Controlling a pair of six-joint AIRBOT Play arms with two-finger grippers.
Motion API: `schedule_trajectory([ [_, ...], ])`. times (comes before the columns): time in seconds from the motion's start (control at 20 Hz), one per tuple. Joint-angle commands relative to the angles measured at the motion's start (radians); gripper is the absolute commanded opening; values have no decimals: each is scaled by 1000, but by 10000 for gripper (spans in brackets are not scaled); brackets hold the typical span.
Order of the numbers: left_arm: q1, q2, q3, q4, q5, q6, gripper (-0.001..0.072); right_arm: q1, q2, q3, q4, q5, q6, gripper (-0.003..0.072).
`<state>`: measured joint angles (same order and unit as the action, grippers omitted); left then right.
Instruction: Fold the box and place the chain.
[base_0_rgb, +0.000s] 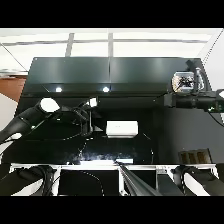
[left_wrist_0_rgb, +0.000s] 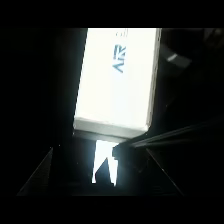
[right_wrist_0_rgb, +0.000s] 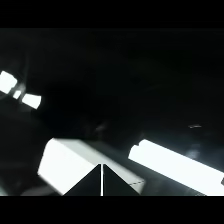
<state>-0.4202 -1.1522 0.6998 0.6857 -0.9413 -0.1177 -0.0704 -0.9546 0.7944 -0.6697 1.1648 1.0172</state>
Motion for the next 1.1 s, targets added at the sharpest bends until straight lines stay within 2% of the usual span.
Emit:
schedule_trajectory([
  [0.0, -59, 42, 51, 63, -9, -180, 714, -78, 18, 6, -31, -1, -4, 33],
  [0.2, -214, -50, 125, 88, 132, -186, 714, -78, 18, 5, -42, -5, -4, 33],
  [0.35, -265, -133, 154, 88, 151, -174, 709, -78, 18, 5, -44, -6, -4, 33],
  [0.55, -289, -191, 180, 85, 174, -170, 709, -78, 18, 5, -46, -6, -4, 32],
  [1.05, -294, -195, 179, 68, 198, -179, 710, -78, 18, 5, -46, -6, -3, 33],
])
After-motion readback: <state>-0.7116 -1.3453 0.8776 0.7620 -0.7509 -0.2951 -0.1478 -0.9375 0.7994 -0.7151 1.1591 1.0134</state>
